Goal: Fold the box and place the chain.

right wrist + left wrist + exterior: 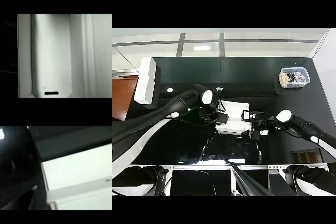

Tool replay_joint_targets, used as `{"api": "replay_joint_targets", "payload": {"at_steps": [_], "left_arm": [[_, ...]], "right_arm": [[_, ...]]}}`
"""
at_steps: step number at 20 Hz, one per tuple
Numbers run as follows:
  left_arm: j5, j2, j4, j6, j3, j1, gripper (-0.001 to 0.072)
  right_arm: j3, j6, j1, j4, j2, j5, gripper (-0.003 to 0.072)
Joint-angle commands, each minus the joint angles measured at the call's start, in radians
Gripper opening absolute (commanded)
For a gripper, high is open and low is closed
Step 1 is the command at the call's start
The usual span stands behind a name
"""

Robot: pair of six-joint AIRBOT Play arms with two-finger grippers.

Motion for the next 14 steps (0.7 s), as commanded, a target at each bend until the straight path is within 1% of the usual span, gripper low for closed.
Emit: {"api": "replay_joint_targets", "payload": {"at_steps": [1,2,6,14], "left_arm": [[0.007,-0.005,0.119,-0.186,0.008,-0.055,0.0362],[0.006,-0.008,0.119,-0.202,0.008,-0.061,0.035],[0.001,-0.008,0.168,-0.28,0.017,-0.093,0.0351],[0.01,-0.026,0.167,-0.325,0.02,-0.106,0.035]], "right_arm": [[0.0,0.0,0.0,0.0,0.0,0.0,0.0008],[0.0,0.0,0.0,0.0,0.0,0.0,0.0008],[0.0,0.0,0.0,0.0,0.0,0.0,0.0008],[0.0,0.0,0.0,0.0,0.0,0.0,0.0008]]}}
